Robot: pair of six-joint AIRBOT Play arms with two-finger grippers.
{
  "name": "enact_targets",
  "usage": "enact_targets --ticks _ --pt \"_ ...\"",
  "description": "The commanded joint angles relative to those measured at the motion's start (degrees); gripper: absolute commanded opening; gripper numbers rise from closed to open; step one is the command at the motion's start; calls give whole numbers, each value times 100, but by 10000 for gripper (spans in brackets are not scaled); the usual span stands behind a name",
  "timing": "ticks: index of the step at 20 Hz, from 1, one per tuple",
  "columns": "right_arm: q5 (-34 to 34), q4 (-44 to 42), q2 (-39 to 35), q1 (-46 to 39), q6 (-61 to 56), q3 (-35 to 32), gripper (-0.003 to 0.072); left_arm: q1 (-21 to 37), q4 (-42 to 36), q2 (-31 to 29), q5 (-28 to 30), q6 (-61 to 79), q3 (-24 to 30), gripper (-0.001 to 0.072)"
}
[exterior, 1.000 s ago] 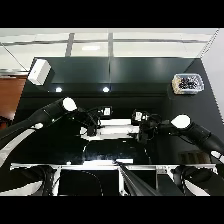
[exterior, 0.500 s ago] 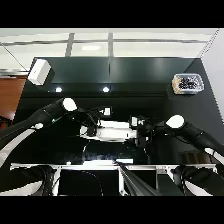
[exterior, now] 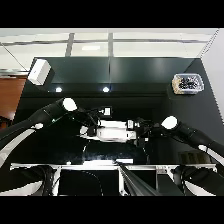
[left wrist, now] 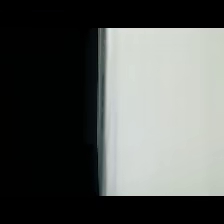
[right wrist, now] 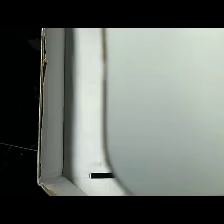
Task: Fold the box and place the chain.
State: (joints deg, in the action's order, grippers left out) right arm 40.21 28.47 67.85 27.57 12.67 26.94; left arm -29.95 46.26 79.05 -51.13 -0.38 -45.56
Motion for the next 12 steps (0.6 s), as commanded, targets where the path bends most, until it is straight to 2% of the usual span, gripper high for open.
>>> enact_targets --ticks 1,12 --pt "-55 9 22 7 4 0 636 4 -9 -4 -9 -2 -2 24" --pt "-262 118 39 155 -146 2 636 4 -26 -4 -9 -2 -2 24"
